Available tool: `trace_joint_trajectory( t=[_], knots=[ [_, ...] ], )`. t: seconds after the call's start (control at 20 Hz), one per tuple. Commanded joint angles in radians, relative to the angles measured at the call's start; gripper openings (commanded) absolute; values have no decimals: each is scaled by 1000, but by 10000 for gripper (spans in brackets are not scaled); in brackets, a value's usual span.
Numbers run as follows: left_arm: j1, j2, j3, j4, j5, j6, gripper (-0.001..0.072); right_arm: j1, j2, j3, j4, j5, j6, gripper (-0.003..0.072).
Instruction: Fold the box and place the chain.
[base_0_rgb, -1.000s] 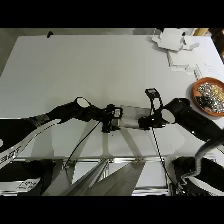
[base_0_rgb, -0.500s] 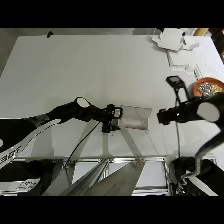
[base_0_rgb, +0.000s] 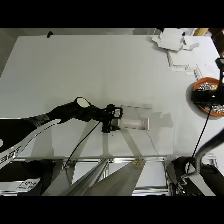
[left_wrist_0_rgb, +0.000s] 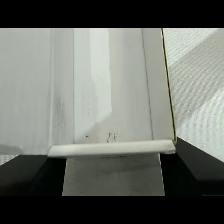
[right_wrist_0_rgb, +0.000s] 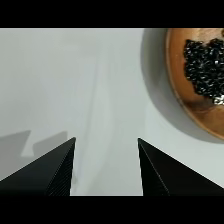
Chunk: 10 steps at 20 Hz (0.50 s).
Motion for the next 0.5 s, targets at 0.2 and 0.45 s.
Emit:
trace_joint_trajectory(
  t=[0.2,0.45],
  knots=[
    [0,0,0,0,0,0,504,-201,-125,2,-37,-175,-56,430],
    [0,0,0,0,0,0,504,-297,-233,2,-53,-251,-55,383]
  ],
)
